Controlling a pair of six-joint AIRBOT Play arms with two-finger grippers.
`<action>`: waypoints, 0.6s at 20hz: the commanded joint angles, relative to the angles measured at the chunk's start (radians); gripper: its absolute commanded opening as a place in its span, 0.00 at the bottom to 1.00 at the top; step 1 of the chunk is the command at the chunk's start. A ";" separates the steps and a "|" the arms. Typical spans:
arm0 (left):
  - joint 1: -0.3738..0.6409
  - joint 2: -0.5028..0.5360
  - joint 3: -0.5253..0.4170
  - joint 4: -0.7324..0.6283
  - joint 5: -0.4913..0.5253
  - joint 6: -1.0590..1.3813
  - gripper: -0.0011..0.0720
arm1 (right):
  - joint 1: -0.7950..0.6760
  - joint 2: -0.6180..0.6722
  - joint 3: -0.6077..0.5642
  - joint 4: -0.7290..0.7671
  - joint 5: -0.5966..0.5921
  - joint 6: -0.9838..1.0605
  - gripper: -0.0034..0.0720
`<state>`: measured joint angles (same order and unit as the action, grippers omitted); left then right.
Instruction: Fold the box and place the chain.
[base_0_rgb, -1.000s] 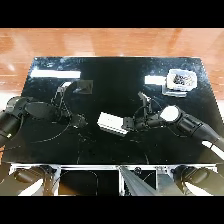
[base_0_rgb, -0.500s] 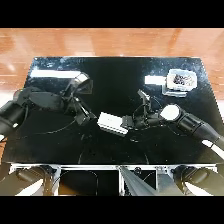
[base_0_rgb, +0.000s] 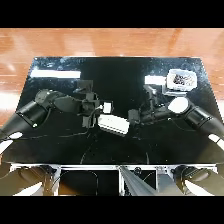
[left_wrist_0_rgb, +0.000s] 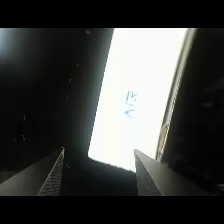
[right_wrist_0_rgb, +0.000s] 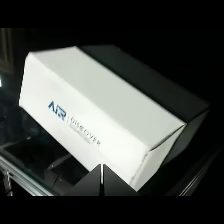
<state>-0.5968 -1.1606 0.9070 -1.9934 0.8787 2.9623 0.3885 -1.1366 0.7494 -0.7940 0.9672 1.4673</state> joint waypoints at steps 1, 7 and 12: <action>-0.041 -0.023 0.001 0.007 -0.008 0.041 0.76 | -0.121 0.009 0.048 -0.056 0.104 -0.011 0.08; -0.012 -0.035 0.001 -0.040 0.096 0.034 0.76 | -0.265 0.012 0.056 -0.056 0.190 -0.051 0.08; -0.006 -0.089 0.032 -0.046 0.114 0.010 0.76 | -0.268 0.012 0.056 -0.057 0.200 -0.055 0.08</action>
